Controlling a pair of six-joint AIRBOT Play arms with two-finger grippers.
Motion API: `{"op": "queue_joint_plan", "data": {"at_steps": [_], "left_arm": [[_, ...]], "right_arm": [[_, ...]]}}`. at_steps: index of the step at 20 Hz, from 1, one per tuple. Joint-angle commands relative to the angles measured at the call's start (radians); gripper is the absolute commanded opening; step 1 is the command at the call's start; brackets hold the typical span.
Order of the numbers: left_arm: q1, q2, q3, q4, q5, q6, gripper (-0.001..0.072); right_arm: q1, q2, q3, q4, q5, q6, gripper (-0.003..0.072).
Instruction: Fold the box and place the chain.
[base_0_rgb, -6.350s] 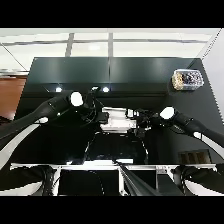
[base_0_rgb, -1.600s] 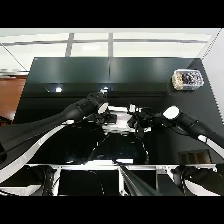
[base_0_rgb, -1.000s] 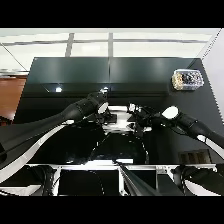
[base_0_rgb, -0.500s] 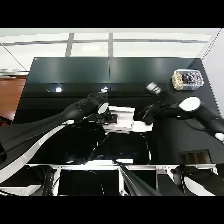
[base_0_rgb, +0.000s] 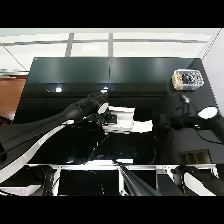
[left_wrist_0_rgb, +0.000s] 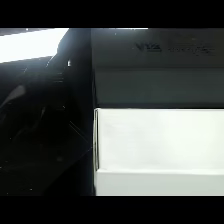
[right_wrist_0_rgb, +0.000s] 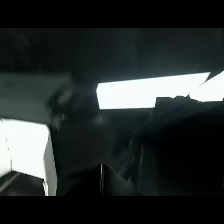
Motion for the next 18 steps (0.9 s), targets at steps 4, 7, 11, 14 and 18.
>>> {"op": "queue_joint_plan", "data": {"at_steps": [4, 7, 11, 14, 18], "left_arm": [[0.001, 0.000, 0.000, 0.000, -0.004, 0.000, 0.0027], [0.001, 0.000, 0.000, 0.000, -0.004, 0.000, 0.0027], [0.001, 0.000, 0.000, 0.000, -0.003, 0.000, 0.0027], [0.001, 0.000, 0.000, 0.000, -0.003, 0.000, 0.0027], [0.001, 0.000, 0.000, 0.000, 0.004, 0.000, 0.0026]], "right_arm": [[0.231, -0.129, -0.036, 0.379, -0.067, -0.203, 0.0017], [0.223, -0.129, 0.024, 0.373, 0.014, -0.227, 0.0019], [0.167, -0.128, 0.136, 0.353, 0.148, -0.226, 0.0554], [0.191, -0.129, 0.154, 0.354, 0.175, -0.225, 0.0554], [0.297, -0.129, 0.154, 0.350, 0.060, -0.159, 0.0552]]}}
